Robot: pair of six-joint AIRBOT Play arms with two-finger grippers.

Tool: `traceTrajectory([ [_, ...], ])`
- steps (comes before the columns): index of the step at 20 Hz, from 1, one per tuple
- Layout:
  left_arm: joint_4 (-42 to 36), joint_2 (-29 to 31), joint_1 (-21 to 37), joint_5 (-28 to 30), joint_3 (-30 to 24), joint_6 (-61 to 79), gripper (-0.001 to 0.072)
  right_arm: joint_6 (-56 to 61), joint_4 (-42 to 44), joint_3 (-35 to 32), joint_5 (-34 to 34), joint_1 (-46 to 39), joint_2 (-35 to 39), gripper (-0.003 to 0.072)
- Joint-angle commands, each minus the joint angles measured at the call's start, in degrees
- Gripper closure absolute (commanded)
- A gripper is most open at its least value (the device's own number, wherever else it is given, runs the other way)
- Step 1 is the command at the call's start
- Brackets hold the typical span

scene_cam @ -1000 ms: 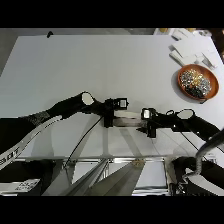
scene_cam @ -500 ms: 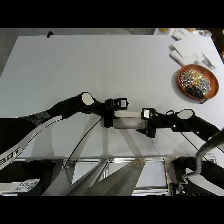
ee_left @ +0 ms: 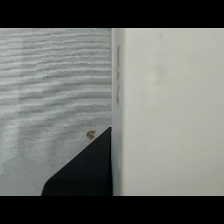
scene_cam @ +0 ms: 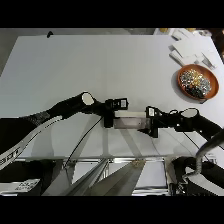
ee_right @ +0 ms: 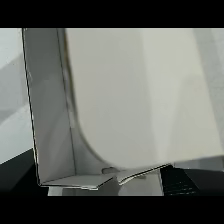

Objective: Fold the box and place the chain.

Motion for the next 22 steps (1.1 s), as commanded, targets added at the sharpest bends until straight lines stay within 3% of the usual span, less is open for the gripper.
traceTrajectory([
  [1,0.02,0.02,0.00,0.00,0.07,0.04,0.0701,-1.66,0.59,0.02,0.70,-0.24,0.00,0.0052],
  [3,0.02,0.02,0.00,0.00,0.07,0.04,0.0701,-2.10,0.59,0.02,0.57,-0.24,0.00,0.0092],
  [13,0.02,0.02,0.00,0.00,0.07,0.04,0.0701,-2.12,0.37,0.00,-0.20,-0.24,-1.79,0.0115],
  [18,0.02,0.02,0.00,0.00,0.07,0.02,0.0701,-2.10,0.33,0.00,-0.81,-0.24,-1.86,0.0231],
  [22,0.02,0.02,0.00,0.00,0.07,0.04,0.0701,-2.08,0.39,0.00,-0.72,-0.24,-1.84,0.0229],
])
